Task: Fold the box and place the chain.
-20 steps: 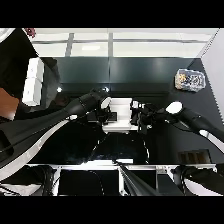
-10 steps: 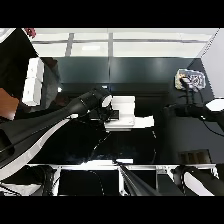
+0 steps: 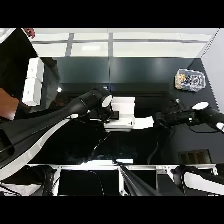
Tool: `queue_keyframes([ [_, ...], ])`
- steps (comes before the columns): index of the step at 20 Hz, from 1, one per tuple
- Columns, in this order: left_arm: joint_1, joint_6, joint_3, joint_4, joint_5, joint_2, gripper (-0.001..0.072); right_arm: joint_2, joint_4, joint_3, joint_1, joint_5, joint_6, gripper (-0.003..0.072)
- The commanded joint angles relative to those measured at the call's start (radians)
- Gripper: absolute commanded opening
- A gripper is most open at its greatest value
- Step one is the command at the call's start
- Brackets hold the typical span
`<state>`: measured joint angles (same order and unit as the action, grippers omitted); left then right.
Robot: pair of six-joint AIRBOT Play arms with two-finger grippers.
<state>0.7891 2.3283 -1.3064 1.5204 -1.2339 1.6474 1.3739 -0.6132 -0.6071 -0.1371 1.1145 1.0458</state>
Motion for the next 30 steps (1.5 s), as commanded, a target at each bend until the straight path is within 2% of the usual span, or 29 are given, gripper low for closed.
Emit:
queue_keyframes([
  [1,0.0,-0.001,-0.001,0.0,0.0,-0.001,0.0026,0.038,0.084,-0.019,0.085,0.019,-0.068,0.0019],
  [3,0.0,-0.001,-0.001,0.0,0.0,-0.001,0.0025,0.038,0.082,-0.048,0.101,0.043,-0.067,0.0048],
  [5,0.0,-0.001,-0.001,0.0,0.0,-0.001,0.0026,0.038,0.085,-0.08,0.1,0.082,-0.066,0.0502],
  [6,0.0,-0.001,-0.001,0.0,0.0,-0.001,0.0025,0.038,0.086,-0.098,0.1,0.105,-0.064,0.058],
  [11,0.0,-0.001,-0.001,0.0,0.0,-0.001,0.0026,0.037,0.17,-0.135,0.101,0.198,-0.055,0.0578],
  [18,0.0,-0.001,-0.001,-0.004,-0.001,-0.001,0.0026,0.037,0.189,-0.179,0.203,0.169,0.058,0.0576],
  [19,0.0,-0.001,-0.001,-0.007,-0.001,-0.001,0.0026,0.037,0.169,-0.199,0.227,0.156,0.087,0.0542],
  [20,0.0,-0.001,-0.001,-0.007,0.0,-0.001,0.0026,0.037,0.116,-0.225,0.254,0.139,0.139,0.0473],
  [30,0.0,-0.001,-0.001,-0.007,-0.007,-0.001,0.0026,0.037,-0.328,-0.364,0.494,0.051,0.546,0.0473],
])
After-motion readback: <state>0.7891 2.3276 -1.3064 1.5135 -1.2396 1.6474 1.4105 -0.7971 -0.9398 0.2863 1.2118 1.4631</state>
